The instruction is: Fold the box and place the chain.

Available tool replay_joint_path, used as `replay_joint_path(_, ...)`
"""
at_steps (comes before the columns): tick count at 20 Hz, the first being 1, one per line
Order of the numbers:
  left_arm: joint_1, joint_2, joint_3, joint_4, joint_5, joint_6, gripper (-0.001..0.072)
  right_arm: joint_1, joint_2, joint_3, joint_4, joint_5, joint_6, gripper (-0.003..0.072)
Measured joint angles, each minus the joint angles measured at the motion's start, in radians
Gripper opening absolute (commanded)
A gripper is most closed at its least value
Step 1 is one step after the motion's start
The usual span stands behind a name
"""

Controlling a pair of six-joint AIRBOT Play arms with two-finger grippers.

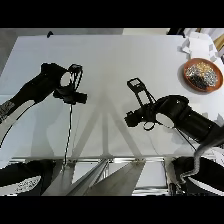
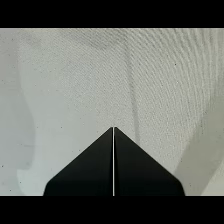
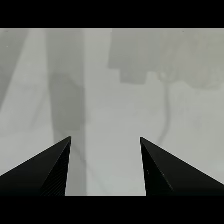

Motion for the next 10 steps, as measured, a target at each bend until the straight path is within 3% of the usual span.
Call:
replay_joint_path(1,0.0,0.0,0.0,0.0,0.0,0.0,0.0009,0.0,0.0,0.0,0.011,0.0,0.0,0.046)
replay_joint_path(3,0.0,0.0,0.0,0.0,0.0,0.0,0.0009,0.0,0.0,0.0,0.026,0.004,0.001,0.0263)
replay_joint_path(5,0.0,0.0,0.0,0.0,0.0,0.0,0.0009,-0.002,0.0,0.0,0.02,0.027,0.028,0.002)
replay_joint_path(10,0.0,0.0,0.0,0.0,0.0,0.0,0.0009,-0.154,0.024,0.018,-0.077,0.179,0.097,0.0017)
